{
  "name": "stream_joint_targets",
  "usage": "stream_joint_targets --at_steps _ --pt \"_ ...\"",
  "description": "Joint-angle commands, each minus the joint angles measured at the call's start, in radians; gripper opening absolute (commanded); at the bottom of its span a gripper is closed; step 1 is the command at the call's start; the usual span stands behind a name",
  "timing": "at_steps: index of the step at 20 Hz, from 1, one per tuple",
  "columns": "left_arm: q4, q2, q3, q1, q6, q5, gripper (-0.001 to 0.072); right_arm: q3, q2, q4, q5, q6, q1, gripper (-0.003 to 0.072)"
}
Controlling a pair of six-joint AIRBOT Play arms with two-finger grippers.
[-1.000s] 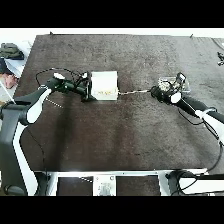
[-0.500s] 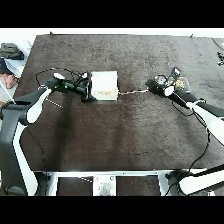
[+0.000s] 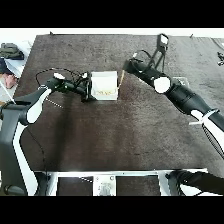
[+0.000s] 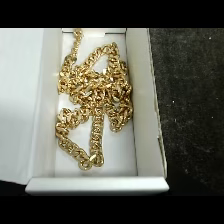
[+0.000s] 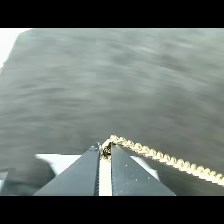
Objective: Fold the box and place the chain.
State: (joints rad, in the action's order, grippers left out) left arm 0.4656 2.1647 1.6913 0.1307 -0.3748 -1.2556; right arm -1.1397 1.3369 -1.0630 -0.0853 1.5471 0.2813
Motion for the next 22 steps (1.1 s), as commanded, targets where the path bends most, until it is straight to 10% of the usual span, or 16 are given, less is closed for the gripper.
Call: stream_joint_targets --at_steps 1,11,14,22 --pt "0.000 -0.001 0.001 -0.001 0.000 0.001 0.0345 -0.080 -0.004 -0.029 0.039 -0.010 0.119 -0.0005" --pt "0.000 -0.001 0.001 -0.001 0.000 0.000 0.0345 -0.135 0.167 -0.069 -0.090 -0.010 0.154 -0.0003" --pt "0.000 -0.001 0.001 -0.001 0.000 0.000 0.0345 -0.128 0.182 -0.124 -0.156 -0.010 0.118 0.0302" --pt "-0.002 -0.001 0.001 -0.001 0.000 0.001 0.0345 0.162 -0.027 -0.161 -0.237 0.060 -0.130 0.0277"
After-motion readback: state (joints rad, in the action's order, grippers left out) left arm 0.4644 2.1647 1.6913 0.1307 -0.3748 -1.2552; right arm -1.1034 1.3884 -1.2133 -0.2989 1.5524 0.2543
